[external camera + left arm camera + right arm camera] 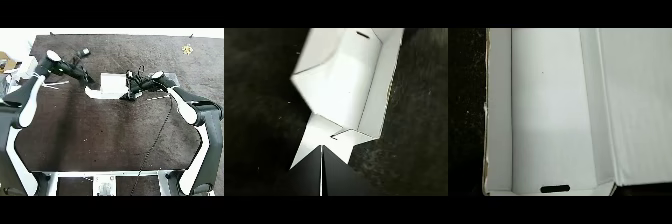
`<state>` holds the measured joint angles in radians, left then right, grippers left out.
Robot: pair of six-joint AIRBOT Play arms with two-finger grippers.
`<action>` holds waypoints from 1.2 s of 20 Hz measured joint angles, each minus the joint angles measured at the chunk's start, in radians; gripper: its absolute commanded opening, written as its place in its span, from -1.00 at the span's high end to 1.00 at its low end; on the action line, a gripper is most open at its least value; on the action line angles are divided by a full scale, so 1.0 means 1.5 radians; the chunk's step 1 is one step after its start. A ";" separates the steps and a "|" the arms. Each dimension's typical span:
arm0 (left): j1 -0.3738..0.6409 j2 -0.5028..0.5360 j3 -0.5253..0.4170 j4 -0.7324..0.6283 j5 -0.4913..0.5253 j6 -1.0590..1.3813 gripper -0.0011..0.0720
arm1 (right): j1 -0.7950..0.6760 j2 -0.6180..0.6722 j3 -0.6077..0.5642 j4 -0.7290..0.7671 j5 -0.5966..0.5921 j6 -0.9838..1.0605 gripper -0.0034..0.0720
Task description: Fold the box and place the chain.
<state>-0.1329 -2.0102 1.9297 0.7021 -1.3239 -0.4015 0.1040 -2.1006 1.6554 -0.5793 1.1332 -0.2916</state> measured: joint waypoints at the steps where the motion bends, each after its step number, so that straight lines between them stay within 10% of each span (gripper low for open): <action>1: 0.010 0.011 0.005 0.010 -0.008 -0.069 0.94 | 0.000 0.000 0.000 0.000 0.000 0.000 -0.11; 10: 0.093 0.035 -0.087 0.067 -0.030 -0.494 0.94 | 0.000 0.000 0.000 -0.001 0.001 -0.001 -0.11; 24: 0.063 0.010 -0.257 -0.064 0.096 -0.500 0.94 | 0.000 0.000 0.000 -0.001 0.002 -0.001 -0.11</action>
<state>-0.0387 -1.9957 1.5440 0.6064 -1.1797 -1.1519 0.1040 -2.1010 1.6558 -0.5804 1.1362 -0.2924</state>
